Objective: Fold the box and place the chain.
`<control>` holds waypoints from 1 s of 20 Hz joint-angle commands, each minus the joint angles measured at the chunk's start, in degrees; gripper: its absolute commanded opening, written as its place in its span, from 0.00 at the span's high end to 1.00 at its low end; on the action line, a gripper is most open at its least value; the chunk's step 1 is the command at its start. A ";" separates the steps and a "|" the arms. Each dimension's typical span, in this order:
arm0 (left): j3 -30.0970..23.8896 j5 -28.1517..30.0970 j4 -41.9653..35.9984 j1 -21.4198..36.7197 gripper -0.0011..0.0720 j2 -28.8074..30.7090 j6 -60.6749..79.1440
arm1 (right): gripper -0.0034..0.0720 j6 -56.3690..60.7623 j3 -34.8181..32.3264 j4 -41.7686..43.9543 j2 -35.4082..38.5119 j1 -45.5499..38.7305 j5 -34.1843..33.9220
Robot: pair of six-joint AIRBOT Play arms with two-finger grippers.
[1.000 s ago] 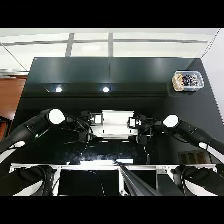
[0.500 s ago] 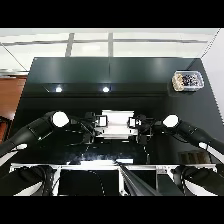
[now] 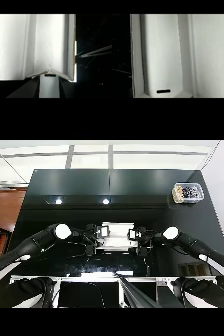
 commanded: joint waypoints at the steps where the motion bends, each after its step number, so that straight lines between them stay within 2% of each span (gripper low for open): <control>1: 0.04 2.23 -9.53 -0.04 0.61 -2.14 -0.35 | 0.55 0.00 -0.02 0.02 -0.04 -0.02 -0.02; 4: 0.02 1.57 -11.02 -0.04 0.63 -4.17 -0.22 | 0.55 0.00 -0.02 0.02 -0.04 -0.02 -0.02; 6: 0.04 1.55 -10.82 -0.04 0.80 -4.28 -0.17 | 0.55 0.00 0.00 0.04 -0.04 -0.02 -0.02; 8: 0.02 1.55 -10.75 -0.04 0.80 -4.31 -0.17 | 0.55 0.00 -0.02 0.02 -0.04 -0.02 -0.02; 9: 0.02 1.55 -10.78 -0.04 0.75 -4.31 -0.17 | 0.55 0.00 0.00 0.02 -0.04 -0.02 -0.02; 10: 0.02 1.57 -10.78 -0.04 0.59 -4.31 -0.17 | 0.55 0.00 0.00 0.02 -0.04 -0.02 -0.02; 11: 0.02 1.57 -10.75 -0.02 0.50 -4.31 -0.17 | 0.55 0.00 0.00 0.02 -0.04 -0.02 -0.02; 12: 0.02 1.53 -10.75 -0.04 0.50 -4.31 -0.20 | 0.55 0.00 0.00 0.02 -0.04 -0.02 -0.02; 13: 0.04 1.51 -10.78 -0.07 0.63 -4.31 -0.52 | 0.55 0.00 -0.02 0.02 -0.04 -0.02 -0.02; 14: 0.04 1.57 -10.80 -0.17 0.67 -4.31 -0.55 | 0.55 0.00 -0.02 0.02 -0.04 -0.02 -0.02; 15: 0.04 1.64 -10.80 -0.24 0.54 -4.31 -0.50 | 0.55 0.00 0.00 0.02 -0.04 -0.02 -0.02; 16: 0.04 1.73 -10.64 -0.26 0.50 -4.28 -0.50 | 0.55 0.02 0.00 0.02 -0.04 0.00 -0.02; 17: 0.07 1.73 -9.92 -0.15 0.50 -4.13 -0.55 | 0.55 0.00 -0.02 0.02 -0.04 -0.02 -0.04; 18: 0.09 1.70 -8.33 -0.02 0.66 -3.63 -1.90 | 0.55 0.00 0.00 0.02 -0.04 -0.02 -0.02; 19: 0.28 0.72 -5.01 0.33 0.94 -2.64 -4.22 | 0.55 0.00 -0.02 0.02 -0.04 0.00 -0.04; 20: 0.52 -0.68 -1.97 0.94 0.95 -1.40 -8.37 | 0.55 0.00 -0.02 0.02 -0.04 -0.02 -0.02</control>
